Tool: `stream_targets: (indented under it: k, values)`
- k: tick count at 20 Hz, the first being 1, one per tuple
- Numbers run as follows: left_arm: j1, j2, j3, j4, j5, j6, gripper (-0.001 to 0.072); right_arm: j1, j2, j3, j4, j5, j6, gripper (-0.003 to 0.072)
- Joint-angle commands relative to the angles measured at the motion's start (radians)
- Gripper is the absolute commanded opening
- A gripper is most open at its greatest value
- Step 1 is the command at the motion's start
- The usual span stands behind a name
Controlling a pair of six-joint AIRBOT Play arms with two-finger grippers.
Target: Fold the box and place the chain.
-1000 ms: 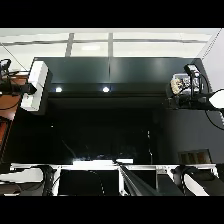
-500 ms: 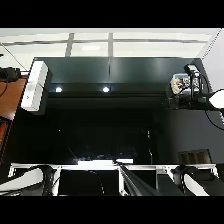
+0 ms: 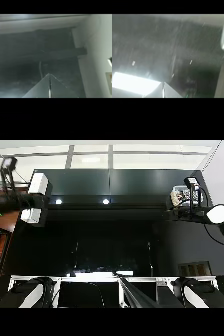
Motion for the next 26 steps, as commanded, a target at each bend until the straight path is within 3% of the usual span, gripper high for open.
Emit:
stream_targets:
  k: [1, 5, 26]
  values:
    - [-0.091, 0.182, -0.231, -0.011, 0.187, -0.006, 0.0025, 0.01, 0.006, -0.08, 0.019, -0.275, -0.015, 0.0012]
    - [-0.09, 0.294, -0.307, 0.035, 0.231, 0.0, 0.0026, 0.01, 0.006, -0.082, 0.018, -0.255, -0.015, 0.0013]
    - [-0.09, 0.291, -0.307, 0.041, 0.228, 0.0, 0.0027, 0.01, 0.006, -0.082, 0.019, -0.25, -0.015, 0.0012]
